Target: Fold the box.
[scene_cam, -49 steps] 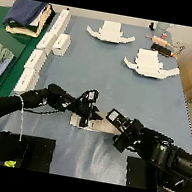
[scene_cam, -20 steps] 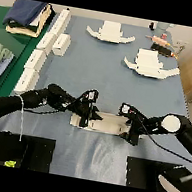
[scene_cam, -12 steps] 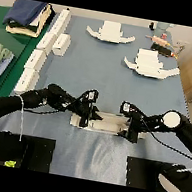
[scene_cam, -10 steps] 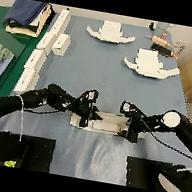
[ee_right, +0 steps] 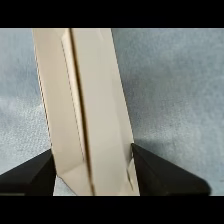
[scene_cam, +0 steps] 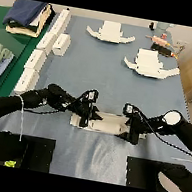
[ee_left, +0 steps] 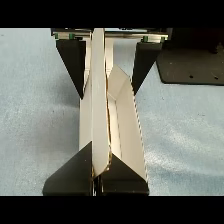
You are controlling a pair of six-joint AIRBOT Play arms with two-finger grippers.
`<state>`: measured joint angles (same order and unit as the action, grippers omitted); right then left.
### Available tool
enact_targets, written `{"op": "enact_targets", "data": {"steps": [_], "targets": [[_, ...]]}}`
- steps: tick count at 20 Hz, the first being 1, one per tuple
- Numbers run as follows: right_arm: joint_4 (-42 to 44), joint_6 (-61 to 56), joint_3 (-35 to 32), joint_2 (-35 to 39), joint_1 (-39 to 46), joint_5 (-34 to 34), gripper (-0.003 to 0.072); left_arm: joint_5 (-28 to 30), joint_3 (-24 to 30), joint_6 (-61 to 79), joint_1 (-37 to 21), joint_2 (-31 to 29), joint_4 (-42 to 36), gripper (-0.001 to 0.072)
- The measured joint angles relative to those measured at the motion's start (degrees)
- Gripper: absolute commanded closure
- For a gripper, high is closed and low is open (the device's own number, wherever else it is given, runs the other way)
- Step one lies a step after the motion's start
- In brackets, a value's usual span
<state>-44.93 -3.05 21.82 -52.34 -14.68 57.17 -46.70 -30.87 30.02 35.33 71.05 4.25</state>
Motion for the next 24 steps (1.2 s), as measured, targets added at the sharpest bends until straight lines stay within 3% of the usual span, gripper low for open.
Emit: {"op": "enact_targets", "data": {"steps": [11, 12, 13, 15, 16, 24], "targets": [[3.43, 12.57, -1.46, -5.20, 1.53, -1.75, 0.0010, 0.00, 0.00, 0.00, 0.00, 0.00, 0.00, 0.0695], [3.43, 12.85, -1.66, -5.31, 1.60, -1.99, 0.0034, 0.00, 0.00, 0.00, 0.00, 0.00, 0.00, 0.0695], [3.43, 13.09, -1.88, -5.35, 1.66, -2.19, 0.0106, 0.00, 0.00, 0.00, 0.00, 0.00, 0.00, 0.0695], [3.74, 13.35, -2.29, -5.46, 1.75, -2.97, 0.0139, 0.00, 0.00, 0.00, -0.02, 0.00, 0.00, 0.0695], [3.76, 13.51, -2.47, -5.46, 1.75, -3.10, 0.0191, 0.00, 0.00, 0.00, 0.00, 0.00, 0.00, 0.0695], [3.15, 13.64, -2.97, -5.42, 1.77, -3.34, 0.0168, 0.00, 0.00, 0.00, 0.00, 0.00, 0.00, 0.0695]]}}
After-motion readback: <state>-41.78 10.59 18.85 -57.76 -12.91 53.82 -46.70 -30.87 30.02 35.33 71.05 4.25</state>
